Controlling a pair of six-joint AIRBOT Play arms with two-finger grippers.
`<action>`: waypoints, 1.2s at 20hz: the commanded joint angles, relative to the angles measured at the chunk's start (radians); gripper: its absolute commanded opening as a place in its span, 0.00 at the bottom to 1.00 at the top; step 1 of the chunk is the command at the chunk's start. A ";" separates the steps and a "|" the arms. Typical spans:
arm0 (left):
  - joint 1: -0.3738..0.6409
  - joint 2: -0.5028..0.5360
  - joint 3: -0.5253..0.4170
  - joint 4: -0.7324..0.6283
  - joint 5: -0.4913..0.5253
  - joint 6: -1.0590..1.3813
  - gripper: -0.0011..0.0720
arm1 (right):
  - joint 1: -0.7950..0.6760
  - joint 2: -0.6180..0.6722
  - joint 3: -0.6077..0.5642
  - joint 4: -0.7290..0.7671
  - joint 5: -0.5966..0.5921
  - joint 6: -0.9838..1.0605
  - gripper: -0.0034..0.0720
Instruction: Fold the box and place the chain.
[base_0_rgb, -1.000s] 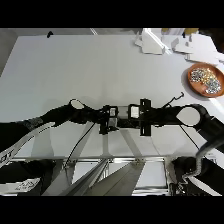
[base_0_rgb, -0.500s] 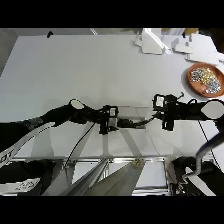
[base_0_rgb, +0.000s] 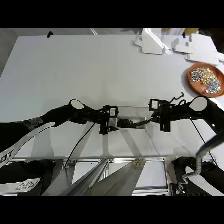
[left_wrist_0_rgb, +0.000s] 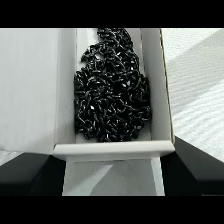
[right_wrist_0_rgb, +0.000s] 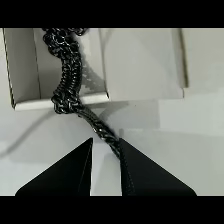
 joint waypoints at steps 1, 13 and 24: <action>0.000 0.001 0.001 0.000 0.000 0.000 0.20 | 0.026 -0.064 -0.002 0.025 -0.004 -0.053 0.26; 0.000 0.001 0.001 0.000 0.000 0.000 0.20 | 0.045 -0.090 -0.010 0.046 -0.023 -0.051 0.08; 0.000 0.001 0.001 0.000 0.000 0.000 0.20 | 0.045 -0.077 -0.010 -0.024 -0.001 -0.019 0.40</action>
